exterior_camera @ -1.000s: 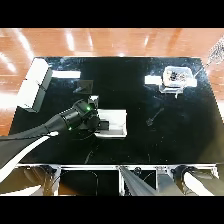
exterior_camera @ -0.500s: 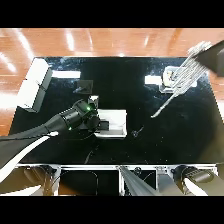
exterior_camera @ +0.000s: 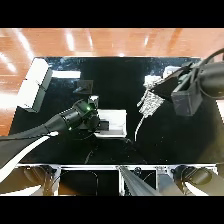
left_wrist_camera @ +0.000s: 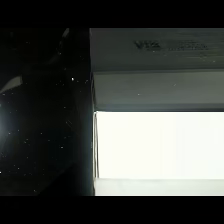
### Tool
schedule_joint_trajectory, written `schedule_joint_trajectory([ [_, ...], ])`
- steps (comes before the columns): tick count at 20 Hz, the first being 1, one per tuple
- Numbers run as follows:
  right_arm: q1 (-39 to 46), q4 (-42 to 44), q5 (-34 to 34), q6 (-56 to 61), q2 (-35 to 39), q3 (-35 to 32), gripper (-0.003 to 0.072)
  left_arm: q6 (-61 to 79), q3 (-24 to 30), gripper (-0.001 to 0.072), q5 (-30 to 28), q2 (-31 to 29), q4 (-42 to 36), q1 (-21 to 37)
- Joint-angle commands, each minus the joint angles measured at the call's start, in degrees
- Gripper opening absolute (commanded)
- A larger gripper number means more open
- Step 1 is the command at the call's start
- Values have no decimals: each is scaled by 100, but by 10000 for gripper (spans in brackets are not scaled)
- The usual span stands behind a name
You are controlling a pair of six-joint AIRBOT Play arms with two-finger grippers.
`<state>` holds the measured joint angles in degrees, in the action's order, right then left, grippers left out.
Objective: Fold the box and place the chain.
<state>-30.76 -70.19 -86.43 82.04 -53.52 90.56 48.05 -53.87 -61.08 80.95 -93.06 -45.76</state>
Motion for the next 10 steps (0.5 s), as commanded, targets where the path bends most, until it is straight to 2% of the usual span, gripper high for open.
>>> schedule_joint_trajectory([
  [1, -92, 579, 337, -144, -166, -28, 26, 0, -2, 19, -9, 0, -2, 2],
  [3, -144, 938, 610, -291, -319, -28, 26, 0, -2, 19, -11, 0, -2, 2],
  [10, -435, 970, 1325, -422, -868, -28, 26, 0, -2, 19, -9, 0, -7, 2],
])
